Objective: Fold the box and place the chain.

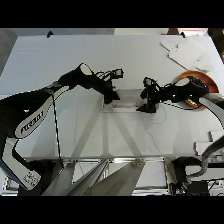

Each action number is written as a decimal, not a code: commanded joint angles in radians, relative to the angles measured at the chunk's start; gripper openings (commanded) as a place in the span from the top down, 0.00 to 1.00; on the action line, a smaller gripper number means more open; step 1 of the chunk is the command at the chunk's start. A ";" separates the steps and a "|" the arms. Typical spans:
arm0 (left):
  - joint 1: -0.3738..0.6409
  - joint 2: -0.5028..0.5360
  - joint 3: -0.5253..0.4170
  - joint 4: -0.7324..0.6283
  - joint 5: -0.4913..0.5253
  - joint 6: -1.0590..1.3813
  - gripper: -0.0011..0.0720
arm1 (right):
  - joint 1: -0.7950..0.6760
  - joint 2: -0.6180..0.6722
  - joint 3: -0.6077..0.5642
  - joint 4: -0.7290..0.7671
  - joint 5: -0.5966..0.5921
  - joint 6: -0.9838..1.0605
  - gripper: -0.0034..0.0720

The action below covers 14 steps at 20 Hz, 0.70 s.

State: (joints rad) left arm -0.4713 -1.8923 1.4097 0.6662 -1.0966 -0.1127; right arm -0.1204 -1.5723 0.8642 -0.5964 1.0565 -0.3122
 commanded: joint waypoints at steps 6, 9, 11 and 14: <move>0.000 0.000 0.000 0.000 0.001 0.000 0.96 | 0.014 -0.054 0.005 0.006 0.026 -0.030 0.04; 0.000 0.000 0.000 0.000 0.001 0.000 0.96 | 0.030 -0.061 0.005 0.005 0.023 -0.038 0.04; 0.000 0.000 0.000 0.000 0.001 0.000 0.96 | 0.031 -0.061 0.005 0.002 0.024 -0.037 0.04; 0.000 0.000 0.000 0.000 0.001 0.000 0.96 | 0.031 -0.061 0.005 -0.009 0.024 -0.037 0.04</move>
